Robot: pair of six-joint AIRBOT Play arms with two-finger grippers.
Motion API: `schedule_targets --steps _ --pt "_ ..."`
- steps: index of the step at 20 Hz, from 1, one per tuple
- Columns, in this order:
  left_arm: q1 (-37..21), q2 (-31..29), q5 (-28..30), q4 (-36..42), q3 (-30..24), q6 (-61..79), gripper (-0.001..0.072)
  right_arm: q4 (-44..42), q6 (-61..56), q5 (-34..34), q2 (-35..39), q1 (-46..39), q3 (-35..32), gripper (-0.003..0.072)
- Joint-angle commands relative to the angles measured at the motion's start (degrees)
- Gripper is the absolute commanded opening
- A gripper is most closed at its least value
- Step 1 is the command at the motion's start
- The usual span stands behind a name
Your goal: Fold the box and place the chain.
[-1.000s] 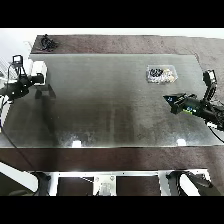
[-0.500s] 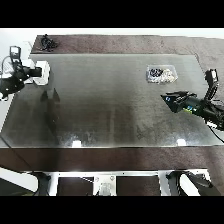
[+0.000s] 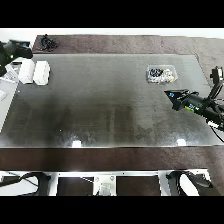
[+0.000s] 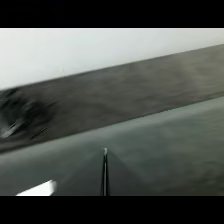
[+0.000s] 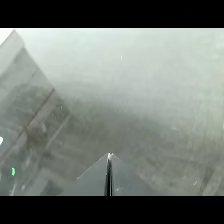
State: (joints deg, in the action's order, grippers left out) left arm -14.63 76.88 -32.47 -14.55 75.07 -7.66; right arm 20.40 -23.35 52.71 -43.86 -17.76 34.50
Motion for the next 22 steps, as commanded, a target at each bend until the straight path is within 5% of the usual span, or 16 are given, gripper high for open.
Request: schedule_targets --steps 1,6,11,16,22 --pt "3.52 -10.99 -6.25 -1.68 -4.44 -0.83 0.0015 -0.35 -0.02 -2.62 4.5 -0.04 -0.02 0.0006" --pt "12.81 -29.49 7.17 -1.79 -25.42 1.77 0.0015 6.58 -2.32 -6.21 15.04 -0.04 -0.07 0.0005" --pt "21.07 -40.39 17.4 -0.24 -45.55 3.82 0.0015 10.8 -3.67 -6.88 24.3 -0.07 -6.05 0.0005" --pt "24.15 -43.32 16.13 2.23 -57.16 8.15 0.0016 10.78 -3.67 -9.68 34.8 -0.04 -20.13 0.0005" --pt "24.15 -43.32 15.93 19.34 -64.32 24.72 0.002 9.49 -3.65 -13.53 41.53 -0.04 -29.38 0.0007"
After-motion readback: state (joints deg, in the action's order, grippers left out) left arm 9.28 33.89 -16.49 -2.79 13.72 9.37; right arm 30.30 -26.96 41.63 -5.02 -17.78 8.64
